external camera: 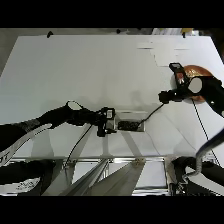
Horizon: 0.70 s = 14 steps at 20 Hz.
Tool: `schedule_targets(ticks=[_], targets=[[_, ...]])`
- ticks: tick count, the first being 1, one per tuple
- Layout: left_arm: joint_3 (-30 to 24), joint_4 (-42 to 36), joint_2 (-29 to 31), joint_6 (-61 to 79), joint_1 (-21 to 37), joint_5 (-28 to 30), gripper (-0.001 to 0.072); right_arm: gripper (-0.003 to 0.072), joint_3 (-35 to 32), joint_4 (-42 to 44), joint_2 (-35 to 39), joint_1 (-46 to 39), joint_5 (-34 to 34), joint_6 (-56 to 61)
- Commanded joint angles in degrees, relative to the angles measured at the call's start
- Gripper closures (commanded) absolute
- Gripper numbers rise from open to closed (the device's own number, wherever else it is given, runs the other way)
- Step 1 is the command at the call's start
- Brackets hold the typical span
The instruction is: Fold the box and place the chain.
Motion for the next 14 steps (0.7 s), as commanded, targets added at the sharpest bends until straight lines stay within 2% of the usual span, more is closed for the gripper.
schedule_targets(ticks=[1,5,7,9,11,13,14], targets=[[0.1,0.0,0.0,0.0,0.0,0.0,0.0497,0.0272,-0.3,-0.9,-4.9,-0.1,-1.6,0.5],[0.1,0.0,0.0,0.0,0.0,0.0,0.0497,0.0287,-0.3,-0.9,-7.9,-0.1,-1.6,0.6],[0.1,0.0,0.0,0.0,0.0,0.0,0.0497,0.0377,-0.4,-0.9,-9.5,-0.1,-1.4,2.2],[0.1,0.0,0.0,0.0,0.0,0.0,0.0497,0.0389,-0.4,-0.9,-9.8,0.1,-1.1,2.9],[0.1,0.0,0.0,0.0,0.0,0.0,0.0497,0.046,-0.5,-0.9,-9.8,0.4,-0.1,2.9],[0.1,0.0,0.0,0.0,0.0,0.0,0.0497,0.0487,-0.5,-0.9,-9.8,0.4,0.6,3.0],[0.1,0.0,0.0,0.0,0.0,0.0,0.0497,0.0598,-0.5,-0.9,-9.8,0.4,1.3,2.9]])
